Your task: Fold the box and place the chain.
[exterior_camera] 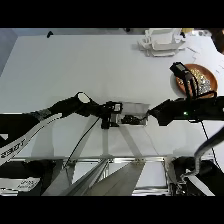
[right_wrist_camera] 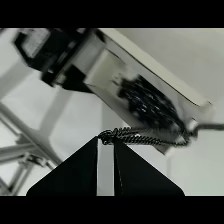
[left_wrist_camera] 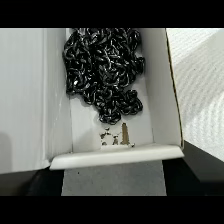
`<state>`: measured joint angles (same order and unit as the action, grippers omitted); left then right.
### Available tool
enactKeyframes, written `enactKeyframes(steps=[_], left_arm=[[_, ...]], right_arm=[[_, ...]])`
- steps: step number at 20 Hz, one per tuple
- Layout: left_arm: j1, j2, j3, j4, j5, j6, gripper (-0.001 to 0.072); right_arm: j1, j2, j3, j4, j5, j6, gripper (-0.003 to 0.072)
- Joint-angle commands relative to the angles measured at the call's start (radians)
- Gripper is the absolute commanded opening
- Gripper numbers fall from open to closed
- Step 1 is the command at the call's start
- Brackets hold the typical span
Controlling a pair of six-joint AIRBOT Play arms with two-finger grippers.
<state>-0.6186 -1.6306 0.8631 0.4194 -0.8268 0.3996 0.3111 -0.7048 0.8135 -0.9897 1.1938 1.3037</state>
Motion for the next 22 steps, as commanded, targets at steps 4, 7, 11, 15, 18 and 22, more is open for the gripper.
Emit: enactKeyframes(steps=[4,7,11,15,18,22], left_arm=[[0.000,0.001,0.000,0.000,0.000,0.000,0.0044],[0.000,0.001,0.000,0.000,0.000,0.000,0.0044],[0.000,0.001,0.000,0.000,0.000,0.000,0.0044],[0.000,0.001,0.000,0.000,0.000,0.000,0.0044],[0.000,0.001,0.000,0.000,0.000,0.000,0.0044],[0.000,0.001,0.000,0.000,0.000,0.000,0.0044]], right_arm=[[0.105,-0.031,-0.003,0.069,-0.183,-0.030,0.0013],[0.131,-0.098,-0.003,0.069,-0.216,-0.031,0.0013],[0.158,-0.207,-0.003,-0.005,-0.211,-0.029,0.0014],[0.157,-0.266,-0.003,-0.033,-0.195,-0.029,0.0102],[0.156,-0.263,-0.002,-0.032,-0.155,-0.031,0.0206],[0.138,-0.200,0.031,-0.053,-0.040,-0.188,0.0191]])
